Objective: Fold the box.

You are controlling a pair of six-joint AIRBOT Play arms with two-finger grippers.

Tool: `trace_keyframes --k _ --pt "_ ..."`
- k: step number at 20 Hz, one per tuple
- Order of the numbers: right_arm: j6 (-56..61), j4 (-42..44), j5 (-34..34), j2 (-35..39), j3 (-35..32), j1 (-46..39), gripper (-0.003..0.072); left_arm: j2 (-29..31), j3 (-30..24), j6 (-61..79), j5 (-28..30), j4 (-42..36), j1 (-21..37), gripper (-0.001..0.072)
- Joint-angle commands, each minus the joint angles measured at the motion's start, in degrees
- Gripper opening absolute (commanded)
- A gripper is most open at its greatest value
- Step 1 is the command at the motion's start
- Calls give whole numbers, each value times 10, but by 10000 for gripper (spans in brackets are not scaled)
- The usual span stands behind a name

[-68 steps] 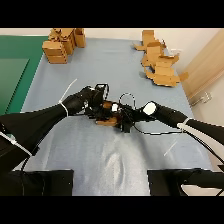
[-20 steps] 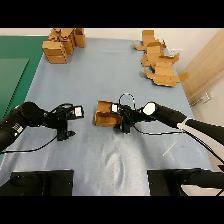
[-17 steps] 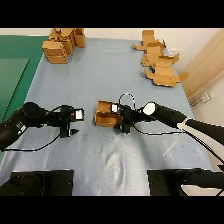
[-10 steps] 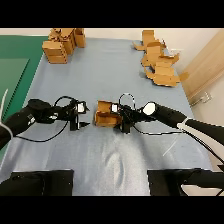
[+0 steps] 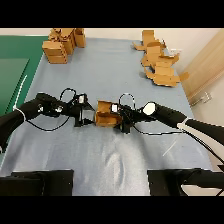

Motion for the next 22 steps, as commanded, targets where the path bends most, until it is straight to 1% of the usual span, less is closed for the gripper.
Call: trace_keyframes --k 1,5,7,13,17,20,21,22 --pt "0 0 2 0 0 0 516 -17 12 6 -17 10 4 661" --pt "0 0 2 0 0 0 516 -18 18 10 -20 38 4 660" --pt "0 0 2 0 0 0 516 -18 20 11 -23 36 2 660" --pt "0 0 2 0 0 0 516 -20 26 9 -20 38 -30 660" --pt "0 0 2 0 0 0 516 -30 28 -7 -16 44 -35 660" --pt "0 0 2 0 0 0 516 -36 40 -40 7 52 -50 658" --pt "0 0 2 0 0 0 516 -38 44 -53 16 61 -57 642" --pt "0 0 2 0 0 0 516 -42 50 -63 24 67 -64 641"
